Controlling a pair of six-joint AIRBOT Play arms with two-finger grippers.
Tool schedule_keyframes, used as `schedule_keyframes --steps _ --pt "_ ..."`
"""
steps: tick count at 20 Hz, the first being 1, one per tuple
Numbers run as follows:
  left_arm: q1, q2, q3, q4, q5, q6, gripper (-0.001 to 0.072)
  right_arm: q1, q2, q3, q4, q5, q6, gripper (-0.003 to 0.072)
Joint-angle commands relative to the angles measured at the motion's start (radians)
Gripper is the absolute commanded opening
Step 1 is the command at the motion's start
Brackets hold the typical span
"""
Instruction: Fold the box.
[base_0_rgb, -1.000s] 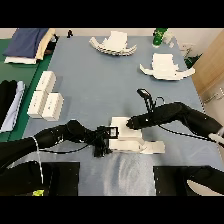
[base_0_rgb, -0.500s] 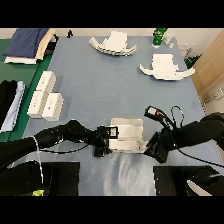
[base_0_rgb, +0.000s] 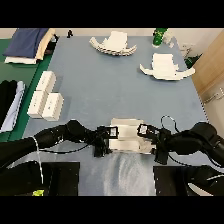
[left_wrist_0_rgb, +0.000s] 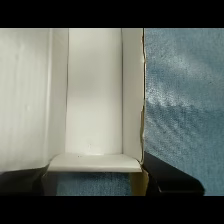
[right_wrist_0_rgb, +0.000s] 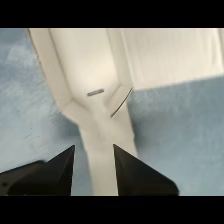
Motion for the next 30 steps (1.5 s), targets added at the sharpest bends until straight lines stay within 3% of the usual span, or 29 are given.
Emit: schedule_keyframes --steps 1,3,5,8,10,11,13,14,15,16,18,19,21,23,24,27,30 --pt "0.000 -0.001 0.000 0.000 0.000 0.000 0.0452 0.074 -0.080 -0.010 -0.058 0.179 -0.028 0.0363" --pt "0.000 -0.001 0.000 0.000 0.000 0.000 0.0452 0.114 -0.121 -0.010 -0.058 0.217 -0.036 0.0310" --pt "0.000 -0.001 0.000 0.000 0.000 0.000 0.0452 0.162 -0.134 -0.010 -0.059 0.233 -0.035 0.0162" --pt "0.000 -0.001 0.000 0.000 0.000 0.000 0.0452 0.203 -0.135 -0.010 -0.059 0.296 -0.035 0.0149" --pt "0.000 -0.001 0.000 0.000 0.000 0.000 0.0452 0.214 -0.135 -0.010 -0.059 0.328 -0.035 0.0078" --pt "0.000 -0.001 0.000 0.000 0.000 0.000 0.0452 0.214 -0.136 -0.010 -0.059 0.332 -0.035 0.0080" --pt "0.000 -0.001 0.000 0.000 0.000 0.000 0.0452 0.214 -0.135 -0.010 -0.059 0.332 -0.035 0.0104" --pt "0.000 -0.001 0.000 0.000 0.000 0.000 0.0452 0.214 -0.135 -0.010 -0.058 0.332 -0.035 0.0160" --pt "0.000 0.000 0.000 0.000 0.000 0.000 0.0452 0.214 -0.136 -0.010 -0.056 0.338 -0.035 0.0470" --pt "0.000 -0.001 0.000 0.000 0.000 0.000 0.0452 0.213 -0.135 -0.010 -0.056 0.340 -0.035 0.0564" --pt "0.000 -0.001 0.000 0.000 0.000 0.000 0.0452 0.212 -0.135 -0.010 -0.056 0.336 -0.033 0.0564" --pt "0.000 -0.001 0.000 0.000 0.000 0.000 0.0452 0.212 -0.135 -0.008 -0.060 0.328 -0.011 0.0543" --pt "0.000 -0.001 0.000 0.000 0.000 0.000 0.0452 0.211 -0.127 0.008 -0.121 0.227 0.101 0.0172" --pt "0.000 -0.001 0.000 0.000 0.000 0.000 0.0452 0.211 -0.105 0.043 -0.246 0.033 0.318 0.0099" --pt "0.000 -0.001 0.000 0.000 0.000 0.000 0.0452 0.211 -0.089 0.065 -0.327 -0.079 0.438 0.0001" --pt "0.000 -0.001 0.000 0.000 0.000 0.000 0.0452 0.209 -0.021 0.115 -0.590 -0.366 0.824 0.0002" --pt "0.000 -0.001 0.000 0.000 0.000 0.000 0.0452 0.130 0.010 0.120 -0.679 -0.483 1.046 0.0001"
